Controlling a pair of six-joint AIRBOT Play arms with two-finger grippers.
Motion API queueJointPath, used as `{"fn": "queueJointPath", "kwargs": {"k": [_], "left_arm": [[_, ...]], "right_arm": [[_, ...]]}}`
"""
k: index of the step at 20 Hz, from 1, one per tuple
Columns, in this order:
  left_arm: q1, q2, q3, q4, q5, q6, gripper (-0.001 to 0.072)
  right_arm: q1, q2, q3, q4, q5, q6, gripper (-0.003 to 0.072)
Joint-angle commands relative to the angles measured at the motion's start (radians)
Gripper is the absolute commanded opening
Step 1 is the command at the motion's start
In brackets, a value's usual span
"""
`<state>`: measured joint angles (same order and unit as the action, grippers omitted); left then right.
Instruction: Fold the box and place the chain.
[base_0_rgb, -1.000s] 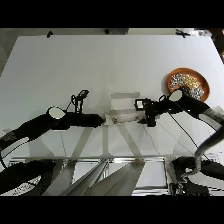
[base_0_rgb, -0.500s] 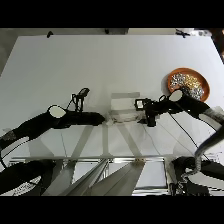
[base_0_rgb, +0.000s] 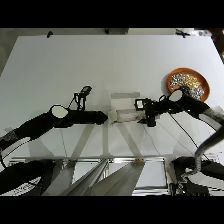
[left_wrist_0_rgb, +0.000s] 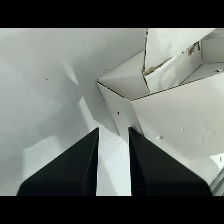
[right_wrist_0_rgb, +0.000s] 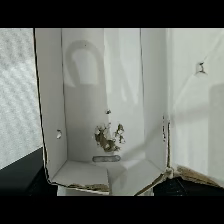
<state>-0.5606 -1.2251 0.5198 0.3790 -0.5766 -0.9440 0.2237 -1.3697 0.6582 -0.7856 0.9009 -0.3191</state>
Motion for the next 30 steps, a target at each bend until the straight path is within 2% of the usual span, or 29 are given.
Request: {"fn": "queueJointPath", "kwargs": {"k": [1,5,9,10,11,16,30], "left_arm": [[-0.003,0.0,0.009,0.013,0.005,-0.001,0.021],[-0.022,0.0,0.033,0.094,0.011,-0.06,0.021],[-0.048,0.0,0.036,0.113,0.028,-0.078,0.0211],[-0.053,-0.001,0.04,0.122,0.028,-0.078,0.0228],[-0.058,-0.001,0.045,0.13,0.028,-0.079,0.028],[-0.058,-0.001,0.091,0.252,0.027,-0.195,0.0287],[-0.096,0.0,0.092,0.269,0.026,-0.209,0.0288]], "right_arm": [[0.0,0.0,0.0,0.0,0.0,0.0,0.0508],[0.0,0.0,0.0,0.0,0.0,0.0,0.0508],[0.0,0.0,0.0,0.0,0.0,0.0,0.0508],[0.0,0.0,0.0,0.0,0.0,0.0,0.0508],[0.0,0.0,0.0,0.0,0.0,0.0,0.0508],[0.0,0.0,0.0,0.0,0.0,0.0,0.0508],[0.0,0.0,0.0,0.0,0.0,0.0,0.0508]]}}
